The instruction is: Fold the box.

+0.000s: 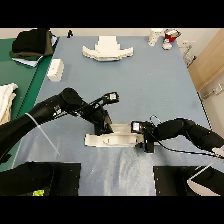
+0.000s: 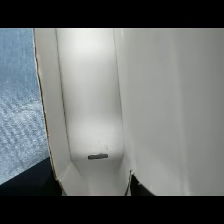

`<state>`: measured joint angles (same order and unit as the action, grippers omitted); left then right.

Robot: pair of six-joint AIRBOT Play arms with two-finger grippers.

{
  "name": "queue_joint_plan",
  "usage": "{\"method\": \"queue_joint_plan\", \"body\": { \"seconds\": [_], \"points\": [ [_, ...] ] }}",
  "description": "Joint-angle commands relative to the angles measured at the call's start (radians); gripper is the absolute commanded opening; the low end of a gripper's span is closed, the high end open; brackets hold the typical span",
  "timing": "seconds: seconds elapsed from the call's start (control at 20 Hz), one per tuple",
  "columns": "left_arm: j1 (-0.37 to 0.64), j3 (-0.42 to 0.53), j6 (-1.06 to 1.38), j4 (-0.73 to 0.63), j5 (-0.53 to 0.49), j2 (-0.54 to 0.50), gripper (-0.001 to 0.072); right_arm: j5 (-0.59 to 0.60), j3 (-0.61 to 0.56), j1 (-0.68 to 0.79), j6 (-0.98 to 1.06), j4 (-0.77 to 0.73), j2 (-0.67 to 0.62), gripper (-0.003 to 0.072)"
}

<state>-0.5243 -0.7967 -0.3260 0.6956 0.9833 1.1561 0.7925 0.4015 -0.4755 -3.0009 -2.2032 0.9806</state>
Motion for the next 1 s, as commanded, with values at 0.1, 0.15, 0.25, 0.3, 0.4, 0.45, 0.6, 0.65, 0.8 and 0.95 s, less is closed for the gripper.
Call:
{"method": "queue_joint_plan", "body": {
  "seconds": [0.1, 0.15, 0.25, 0.3, 0.4, 0.45, 0.6, 0.65, 0.8, 0.95],
  "points": [
    [0.052, -0.001, -0.377, 0.207, 0.117, -0.120, 0.0423, -0.002, 0.000, 0.000, 0.000, 0.000, 0.001, 0.0467],
    [0.062, -0.001, -0.419, 0.228, 0.155, -0.127, 0.0227, -0.002, 0.000, 0.000, 0.000, 0.000, 0.001, 0.0467],
    [0.071, 0.000, -0.481, 0.225, 0.246, -0.128, 0.0017, -0.002, 0.000, 0.000, 0.000, 0.000, 0.001, 0.0467],
    [0.063, 0.006, -0.551, 0.182, 0.277, -0.126, 0.0017, -0.002, 0.000, 0.000, 0.000, 0.000, 0.001, 0.0467],
    [0.013, 0.045, -0.592, 0.015, 0.283, -0.121, 0.0017, -0.002, 0.000, 0.000, 0.000, 0.000, 0.001, 0.0467],
    [-0.033, 0.074, -0.592, -0.072, 0.246, -0.120, 0.0017, -0.002, 0.000, 0.000, 0.000, 0.000, 0.001, 0.0467],
    [-0.190, 0.110, -0.613, -0.196, 0.007, -0.113, 0.0016, -0.002, 0.000, 0.000, 0.000, 0.000, 0.001, 0.0467],
    [-0.216, 0.098, -0.656, -0.203, -0.068, -0.106, 0.0017, -0.001, 0.000, 0.000, 0.000, 0.000, 0.001, 0.0467],
    [-0.188, 0.044, -0.731, -0.202, -0.175, -0.074, 0.0017, -0.001, 0.000, 0.000, 0.000, 0.000, 0.001, 0.0467],
    [-0.130, 0.019, -0.773, -0.204, -0.230, -0.022, 0.0017, -0.002, 0.000, 0.000, 0.000, 0.000, 0.001, 0.0467]
  ]
}}
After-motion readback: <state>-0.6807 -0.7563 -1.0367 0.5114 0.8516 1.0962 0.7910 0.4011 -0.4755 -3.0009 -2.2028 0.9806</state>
